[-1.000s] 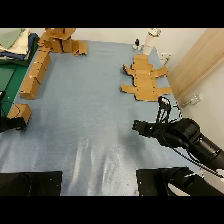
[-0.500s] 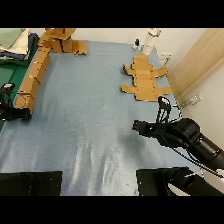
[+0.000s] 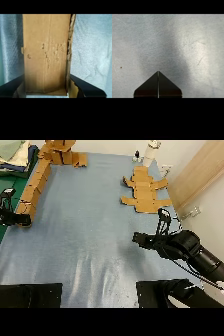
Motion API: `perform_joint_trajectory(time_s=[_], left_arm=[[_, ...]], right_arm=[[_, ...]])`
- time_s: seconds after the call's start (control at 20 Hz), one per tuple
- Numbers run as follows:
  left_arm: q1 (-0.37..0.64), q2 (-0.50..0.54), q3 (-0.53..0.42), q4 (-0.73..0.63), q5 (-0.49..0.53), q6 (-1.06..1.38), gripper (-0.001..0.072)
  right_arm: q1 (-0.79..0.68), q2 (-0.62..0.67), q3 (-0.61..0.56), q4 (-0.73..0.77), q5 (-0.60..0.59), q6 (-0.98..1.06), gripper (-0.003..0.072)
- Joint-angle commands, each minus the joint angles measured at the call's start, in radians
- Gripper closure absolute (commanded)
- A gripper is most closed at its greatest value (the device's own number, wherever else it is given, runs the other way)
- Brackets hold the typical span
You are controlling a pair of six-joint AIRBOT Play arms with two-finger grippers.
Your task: Fold the box.
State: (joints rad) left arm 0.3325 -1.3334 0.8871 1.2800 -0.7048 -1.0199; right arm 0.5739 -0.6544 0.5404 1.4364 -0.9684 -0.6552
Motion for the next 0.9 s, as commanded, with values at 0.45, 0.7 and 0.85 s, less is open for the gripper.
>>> perform_joint_trajectory(time_s=[0.45, 0.7, 0.85], left_arm=[[0.000, 0.065, 0.167, 0.196, -0.362, -0.133, -0.0011], [-0.001, 0.187, 0.305, 0.229, -0.526, -0.420, -0.0011], [-0.051, 0.225, 0.308, -0.081, -0.626, -0.365, 0.0697]], right_arm=[[0.000, -0.001, 0.000, 0.011, -0.001, -0.001, 0.0683], [0.000, -0.006, 0.001, 0.095, -0.001, -0.114, 0.0683], [-0.001, -0.053, 0.013, 0.140, -0.001, -0.169, 0.0683]])
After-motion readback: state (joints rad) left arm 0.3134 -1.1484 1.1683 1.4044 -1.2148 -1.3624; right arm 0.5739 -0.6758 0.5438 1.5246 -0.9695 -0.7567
